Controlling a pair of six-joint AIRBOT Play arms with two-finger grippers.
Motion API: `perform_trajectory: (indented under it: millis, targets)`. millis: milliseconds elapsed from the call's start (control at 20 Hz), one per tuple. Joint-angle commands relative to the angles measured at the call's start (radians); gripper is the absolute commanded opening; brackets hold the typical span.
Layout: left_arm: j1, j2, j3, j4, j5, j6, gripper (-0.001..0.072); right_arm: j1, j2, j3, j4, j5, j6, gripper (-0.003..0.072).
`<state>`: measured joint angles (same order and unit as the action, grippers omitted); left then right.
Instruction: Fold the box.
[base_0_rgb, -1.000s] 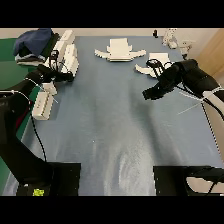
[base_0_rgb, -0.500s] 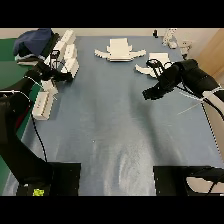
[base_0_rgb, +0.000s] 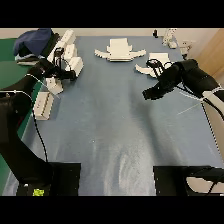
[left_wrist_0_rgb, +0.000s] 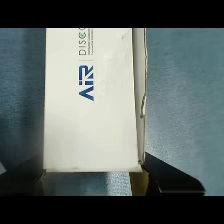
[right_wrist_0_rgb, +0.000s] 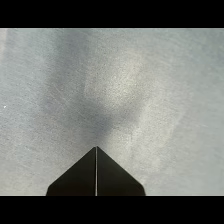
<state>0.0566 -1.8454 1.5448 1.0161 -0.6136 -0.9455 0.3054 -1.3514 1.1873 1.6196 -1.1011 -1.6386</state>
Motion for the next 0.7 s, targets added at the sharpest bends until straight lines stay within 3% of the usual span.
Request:
perform_trajectory:
  millis: [0,650]
  targets:
    - [-0.003,-0.001,0.002,0.082,-0.038,-0.033,0.0507,0.0,0.0,0.001,0.0,0.0,0.0,0.0007]
    - [0.067,-0.02,0.002,0.137,-0.04,-0.142,0.0507,0.0,0.0,0.001,0.0,0.0,0.0,0.0008]
